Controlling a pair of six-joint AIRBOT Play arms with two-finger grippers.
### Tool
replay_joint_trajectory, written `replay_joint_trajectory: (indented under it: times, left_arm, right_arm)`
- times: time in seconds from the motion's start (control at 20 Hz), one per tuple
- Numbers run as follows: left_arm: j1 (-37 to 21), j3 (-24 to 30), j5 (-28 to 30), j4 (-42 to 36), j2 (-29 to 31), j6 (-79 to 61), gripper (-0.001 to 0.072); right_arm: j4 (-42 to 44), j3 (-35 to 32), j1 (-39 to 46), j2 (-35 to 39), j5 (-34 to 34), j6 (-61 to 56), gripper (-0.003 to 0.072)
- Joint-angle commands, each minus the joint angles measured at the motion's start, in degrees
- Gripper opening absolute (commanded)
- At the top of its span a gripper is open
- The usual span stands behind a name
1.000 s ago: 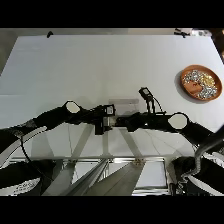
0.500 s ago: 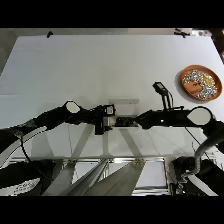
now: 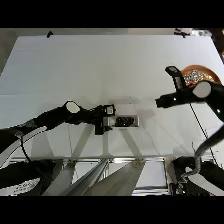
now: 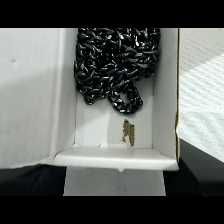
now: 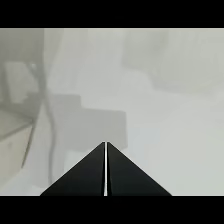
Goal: Fold the box and place the chain.
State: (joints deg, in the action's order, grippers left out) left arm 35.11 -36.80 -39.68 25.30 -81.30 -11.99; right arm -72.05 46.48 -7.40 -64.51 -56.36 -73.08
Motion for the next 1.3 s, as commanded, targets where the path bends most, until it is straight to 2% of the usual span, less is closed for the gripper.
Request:
replay_joint_trajectory:
  times: [0.0, 0.15, 0.3, 0.4, 0.5, 0.65, 0.85, 0.9, 1.0, 1.25]
  left_arm:
    - [0.0, 0.0, 0.0, 0.0, 0.0, 0.0, 0.0372]
    - [0.0, 0.0, 0.0, 0.0, 0.0, 0.0, 0.0372]
    - [0.0, 0.0, 0.0, 0.0, 0.0, 0.0, 0.0372]
    - [0.0, 0.0, 0.0, 0.0, 0.0, 0.0, 0.0372]
    - [0.0, 0.0, 0.0, 0.0, 0.0, 0.0, 0.0372]
    - [0.0, 0.0, 0.0, 0.0, 0.0, 0.0, 0.0372]
    - [0.0, 0.0, 0.0, 0.0, 0.0, 0.0, 0.0372]
    - [0.0, 0.0, 0.0, 0.0, 0.0, 0.0, 0.0372]
    - [0.0, 0.0, 0.0, 0.0, 0.0, 0.0, 0.0372]
    - [0.0, 0.0, 0.0, 0.0, 0.0, 0.0, 0.0372]
  right_arm:
    - [-1.9, 10.1, -2.1, -11.7, 1.9, 7.2, 0.0011]
    - [3.2, 15.8, -5.0, -16.5, 0.3, 15.8, 0.0010]
    - [13.3, 19.3, -5.5, -17.6, -0.5, 22.9, 0.0010]
    - [22.4, 20.7, -5.5, -17.6, -6.4, 29.9, 0.0010]
    - [27.0, 21.0, -6.4, -17.6, -12.9, 34.8, 0.0010]
    - [23.0, 21.0, -9.3, -17.6, -19.8, 36.2, 0.0011]
    - [15.4, 21.0, -11.9, -17.0, -24.9, 35.4, 0.0015]
    - [14.2, 21.0, -12.5, -16.8, -25.7, 35.4, 0.0054]
    - [12.4, 21.0, -14.2, -15.8, -26.1, 35.4, 0.0213]
    - [8.0, 20.9, -19.6, -11.7, -26.8, 36.1, 0.0231]
